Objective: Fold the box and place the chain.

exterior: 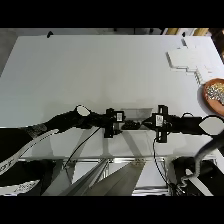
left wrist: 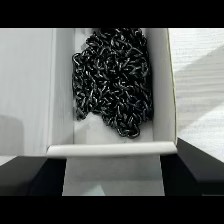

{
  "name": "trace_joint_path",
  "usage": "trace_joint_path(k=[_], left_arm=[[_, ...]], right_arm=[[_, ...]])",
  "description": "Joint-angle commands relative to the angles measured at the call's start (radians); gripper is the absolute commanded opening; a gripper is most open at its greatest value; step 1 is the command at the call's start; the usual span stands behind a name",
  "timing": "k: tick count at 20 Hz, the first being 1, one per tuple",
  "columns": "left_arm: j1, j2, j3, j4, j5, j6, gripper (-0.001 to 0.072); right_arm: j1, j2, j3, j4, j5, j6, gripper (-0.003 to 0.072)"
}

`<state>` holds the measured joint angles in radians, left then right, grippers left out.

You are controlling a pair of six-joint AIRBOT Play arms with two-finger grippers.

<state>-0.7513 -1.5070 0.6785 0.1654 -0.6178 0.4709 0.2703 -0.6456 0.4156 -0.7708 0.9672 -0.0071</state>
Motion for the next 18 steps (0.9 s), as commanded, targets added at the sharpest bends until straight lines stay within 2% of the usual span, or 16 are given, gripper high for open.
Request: trace_joint_path(k=[1,5,8,9,10,11,15,18], left_arm=[[0.0,0.001,0.0,0.0,0.0,0.0,0.0313],[0.0,0.001,0.0,0.0,0.0,0.0,0.0313],[0.0,0.001,0.0,0.0,0.0,0.0,0.0313],[0.0,0.001,0.0,0.0,0.0,0.0,0.0313],[0.0,0.001,0.0,0.0,0.0,0.0,0.0313],[0.0,0.001,0.0,0.0,0.0,0.0,0.0313],[0.0,0.001,0.0,0.0,0.0,0.0,0.0313],[0.0,0.001,0.0,0.0,0.0,0.0,0.0313]], right_arm=[[0.093,0.011,0.0,0.182,-0.037,0.003,0.0023],[0.156,-0.031,0.0,0.185,-0.163,0.003,0.0023],[0.156,-0.121,0.0,0.181,-0.171,0.003,0.0025],[0.156,-0.153,0.0,0.18,-0.172,0.003,0.0106],[0.156,-0.175,0.0,0.18,-0.17,0.003,0.0221],[0.154,-0.182,0.003,0.177,-0.164,0.003,0.0241],[-0.025,-0.181,0.13,0.135,0.03,-0.003,0.0236],[-0.193,-0.176,0.229,0.135,0.145,-0.127,0.0236]])
